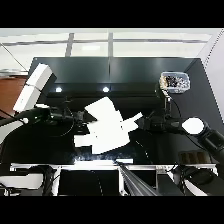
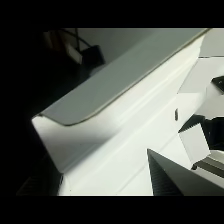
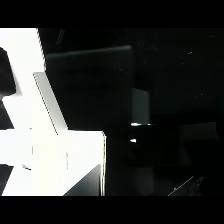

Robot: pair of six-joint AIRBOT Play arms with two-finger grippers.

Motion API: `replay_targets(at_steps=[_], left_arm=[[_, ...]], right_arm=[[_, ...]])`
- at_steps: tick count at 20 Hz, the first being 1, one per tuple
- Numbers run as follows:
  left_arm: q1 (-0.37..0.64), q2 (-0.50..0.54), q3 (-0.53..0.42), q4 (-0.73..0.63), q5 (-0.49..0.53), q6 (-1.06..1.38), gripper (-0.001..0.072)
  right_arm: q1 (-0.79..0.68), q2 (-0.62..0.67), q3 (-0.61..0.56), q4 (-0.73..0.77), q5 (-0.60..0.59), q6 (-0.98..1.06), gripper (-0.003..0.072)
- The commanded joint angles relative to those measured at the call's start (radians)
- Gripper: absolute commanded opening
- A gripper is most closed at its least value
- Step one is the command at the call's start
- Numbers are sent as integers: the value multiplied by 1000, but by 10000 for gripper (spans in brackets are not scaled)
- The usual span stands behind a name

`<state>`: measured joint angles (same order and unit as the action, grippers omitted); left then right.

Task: Fold the box and place the chain.

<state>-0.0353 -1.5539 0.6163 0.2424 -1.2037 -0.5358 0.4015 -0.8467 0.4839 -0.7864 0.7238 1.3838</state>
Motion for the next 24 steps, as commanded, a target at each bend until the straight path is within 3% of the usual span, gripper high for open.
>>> replay_targets(at_steps=[1,5,7,12,16,19,20,22,23,24], left_arm=[[-2,-23,19,-32,-112,175,686],[-2,-23,22,-29,-290,331,684],[-5,-23,22,2,-290,337,613],[-56,-23,22,54,-225,351,605],[-63,-23,22,116,-163,345,305],[-56,-23,22,113,-151,344,258],[-55,-23,22,115,-151,345,163],[-56,-23,22,116,-151,345,110],[-56,-23,22,116,-151,346,28],[-56,-23,22,116,-151,346,31]], right_arm=[[0,1,0,0,6,0,25],[0,1,0,-2,5,0,25],[0,1,0,-5,5,0,24],[0,1,0,-19,6,1,25],[0,1,0,-19,16,1,25],[0,1,0,-19,29,0,25],[0,1,0,-20,35,0,25],[0,1,0,-21,41,0,25],[0,1,0,-25,41,0,25],[0,1,0,-27,42,0,26]])
